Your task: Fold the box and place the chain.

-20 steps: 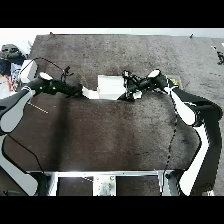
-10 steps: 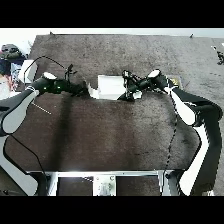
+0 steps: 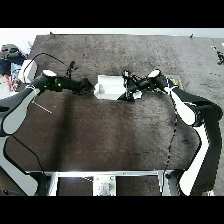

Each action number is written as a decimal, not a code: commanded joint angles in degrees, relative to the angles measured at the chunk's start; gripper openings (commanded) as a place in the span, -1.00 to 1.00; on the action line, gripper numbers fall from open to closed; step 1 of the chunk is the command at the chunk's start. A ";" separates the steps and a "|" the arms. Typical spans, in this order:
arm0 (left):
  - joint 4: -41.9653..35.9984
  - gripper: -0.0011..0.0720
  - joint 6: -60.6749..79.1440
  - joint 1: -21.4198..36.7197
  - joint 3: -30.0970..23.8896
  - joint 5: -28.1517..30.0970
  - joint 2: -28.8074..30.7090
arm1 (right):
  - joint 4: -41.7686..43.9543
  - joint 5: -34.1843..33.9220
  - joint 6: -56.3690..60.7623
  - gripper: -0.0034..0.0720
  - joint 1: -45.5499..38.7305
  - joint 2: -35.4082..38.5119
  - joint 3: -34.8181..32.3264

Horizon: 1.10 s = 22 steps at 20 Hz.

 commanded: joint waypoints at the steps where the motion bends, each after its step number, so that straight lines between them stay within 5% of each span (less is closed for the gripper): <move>1: -0.22 0.16 -0.28 -0.98 0.96 0.20 0.02 | 0.00 0.02 0.00 0.29 0.07 0.00 -0.02; 22: 26.16 0.16 -29.40 -11.28 10.82 5.62 0.00 | 0.00 0.02 0.00 0.29 0.04 0.00 -0.02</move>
